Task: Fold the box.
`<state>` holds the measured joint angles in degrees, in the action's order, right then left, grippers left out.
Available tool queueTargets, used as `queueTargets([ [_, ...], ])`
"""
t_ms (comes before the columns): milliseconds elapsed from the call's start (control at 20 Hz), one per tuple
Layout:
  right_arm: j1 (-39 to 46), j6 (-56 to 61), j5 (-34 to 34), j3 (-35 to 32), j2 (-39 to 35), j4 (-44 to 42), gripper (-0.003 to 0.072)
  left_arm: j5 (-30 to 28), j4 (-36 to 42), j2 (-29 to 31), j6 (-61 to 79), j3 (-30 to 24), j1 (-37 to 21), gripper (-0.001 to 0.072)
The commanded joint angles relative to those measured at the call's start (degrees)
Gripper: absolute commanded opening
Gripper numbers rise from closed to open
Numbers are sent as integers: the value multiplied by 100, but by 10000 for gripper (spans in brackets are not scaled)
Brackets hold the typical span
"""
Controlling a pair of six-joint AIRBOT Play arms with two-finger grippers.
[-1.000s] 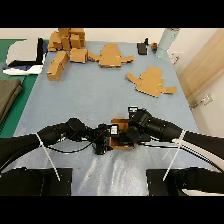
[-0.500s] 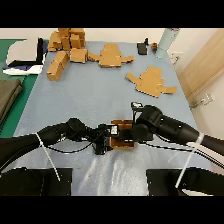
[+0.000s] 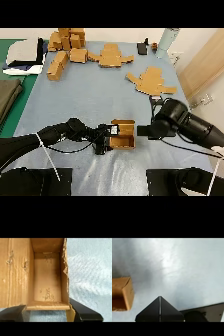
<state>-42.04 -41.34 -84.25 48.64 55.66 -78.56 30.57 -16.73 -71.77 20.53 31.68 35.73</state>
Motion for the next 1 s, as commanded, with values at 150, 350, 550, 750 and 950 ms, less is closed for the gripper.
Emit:
queueTargets([
  [150, 3136, -4765, 1832, -52, 1126, -3685, 4, -4, 0, -2, 0, 4, 0, 415],
  [350, 3904, -8282, 673, 186, 2413, -7128, 4, -2, 0, -2, 0, 4, 0, 415],
  [550, 3539, -9029, 334, 310, 2483, -7289, 3, -4, 0, -2, 0, 4, 0, 415],
  [750, 2892, -9160, 570, -31, 1792, -6826, 3, -2, 0, -2, 0, 4, 0, 415],
  [950, 2201, -8909, 1604, -859, 682, -5855, 3, 9, 0, -2, 0, 4, 0, 415],
])
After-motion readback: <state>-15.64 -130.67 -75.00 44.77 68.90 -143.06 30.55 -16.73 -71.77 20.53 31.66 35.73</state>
